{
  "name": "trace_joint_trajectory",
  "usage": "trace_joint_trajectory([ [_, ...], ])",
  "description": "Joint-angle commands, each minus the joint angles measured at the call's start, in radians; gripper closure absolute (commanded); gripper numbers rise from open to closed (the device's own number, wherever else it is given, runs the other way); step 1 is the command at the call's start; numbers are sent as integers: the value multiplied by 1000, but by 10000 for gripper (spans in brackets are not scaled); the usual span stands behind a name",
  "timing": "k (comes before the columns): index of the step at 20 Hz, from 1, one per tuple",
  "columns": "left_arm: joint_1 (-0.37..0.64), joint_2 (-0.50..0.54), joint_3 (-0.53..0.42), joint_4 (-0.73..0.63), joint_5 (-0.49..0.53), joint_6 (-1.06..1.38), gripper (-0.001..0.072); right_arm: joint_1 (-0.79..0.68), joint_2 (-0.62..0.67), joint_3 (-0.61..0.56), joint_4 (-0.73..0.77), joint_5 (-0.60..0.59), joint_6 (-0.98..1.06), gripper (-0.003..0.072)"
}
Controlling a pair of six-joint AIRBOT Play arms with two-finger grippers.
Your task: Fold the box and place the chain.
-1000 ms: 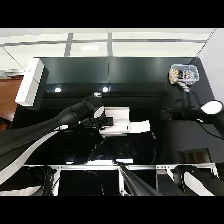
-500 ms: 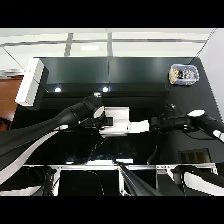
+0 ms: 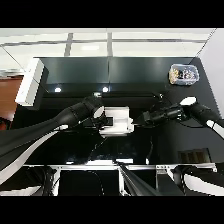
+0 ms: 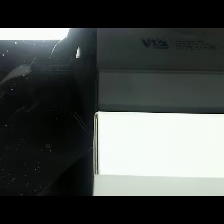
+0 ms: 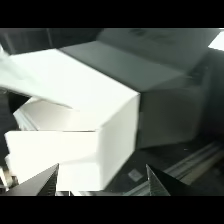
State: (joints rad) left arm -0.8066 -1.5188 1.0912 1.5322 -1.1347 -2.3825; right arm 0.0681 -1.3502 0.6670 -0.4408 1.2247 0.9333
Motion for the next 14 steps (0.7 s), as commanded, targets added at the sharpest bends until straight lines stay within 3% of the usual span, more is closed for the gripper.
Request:
trace_joint_trajectory([
  [1, 0, 0, 1, 0, 0, 0, 683, 64, -2, 44, -1, 4, 38, 76],
  [2, 0, 0, 1, 0, 0, 0, 683, 85, -2, 60, -11, -11, 61, 109],
  [3, 0, 0, 1, 1, 1, 0, 683, 108, -2, 78, -34, -30, 89, 215],
  [7, 0, 0, 1, 1, 1, 0, 683, 203, -2, 135, -158, -91, 240, 216],
  [14, 0, 0, 1, 1, 5, 0, 683, 400, -2, 212, -508, -282, 619, 216],
])
